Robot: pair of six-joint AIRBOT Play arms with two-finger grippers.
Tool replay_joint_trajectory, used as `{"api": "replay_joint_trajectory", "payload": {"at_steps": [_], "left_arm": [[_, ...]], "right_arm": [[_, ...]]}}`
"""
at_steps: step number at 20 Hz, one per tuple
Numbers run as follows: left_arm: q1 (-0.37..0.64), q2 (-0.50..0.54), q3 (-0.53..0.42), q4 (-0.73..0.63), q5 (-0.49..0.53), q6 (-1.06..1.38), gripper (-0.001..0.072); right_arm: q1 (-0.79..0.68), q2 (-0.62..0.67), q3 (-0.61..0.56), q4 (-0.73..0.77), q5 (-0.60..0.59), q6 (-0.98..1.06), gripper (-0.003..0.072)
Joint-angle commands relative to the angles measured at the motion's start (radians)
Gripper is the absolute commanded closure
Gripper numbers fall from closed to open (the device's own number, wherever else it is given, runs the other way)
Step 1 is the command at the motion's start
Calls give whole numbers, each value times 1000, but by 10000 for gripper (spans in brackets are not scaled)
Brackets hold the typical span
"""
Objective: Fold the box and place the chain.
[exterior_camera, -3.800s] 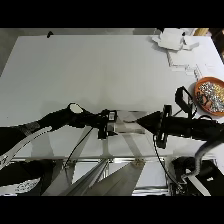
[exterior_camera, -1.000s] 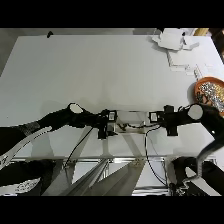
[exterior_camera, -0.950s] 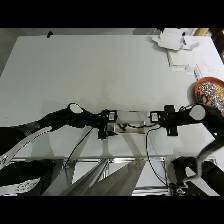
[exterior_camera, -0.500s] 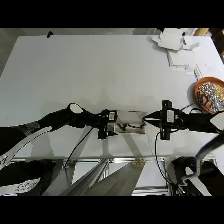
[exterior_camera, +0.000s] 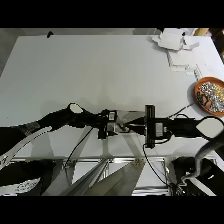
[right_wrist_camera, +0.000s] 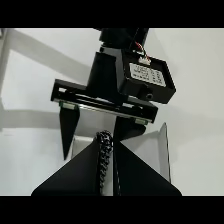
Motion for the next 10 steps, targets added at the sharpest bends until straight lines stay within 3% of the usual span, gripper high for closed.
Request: {"api": "replay_joint_trajectory", "payload": {"at_steps": [1,2,4,7,10], "left_arm": [[0,1,1,0,0,0,438],[0,1,1,0,0,0,438],[0,1,1,0,0,0,438],[0,1,1,0,0,0,438],[0,1,1,0,0,0,438]], "right_arm": [[78,-112,0,-42,-123,10,664],[78,-146,0,-47,-124,24,659],[78,-178,0,-57,-127,59,548],[63,-119,13,-112,-93,61,548],[-49,-11,51,-261,26,63,517]]}}
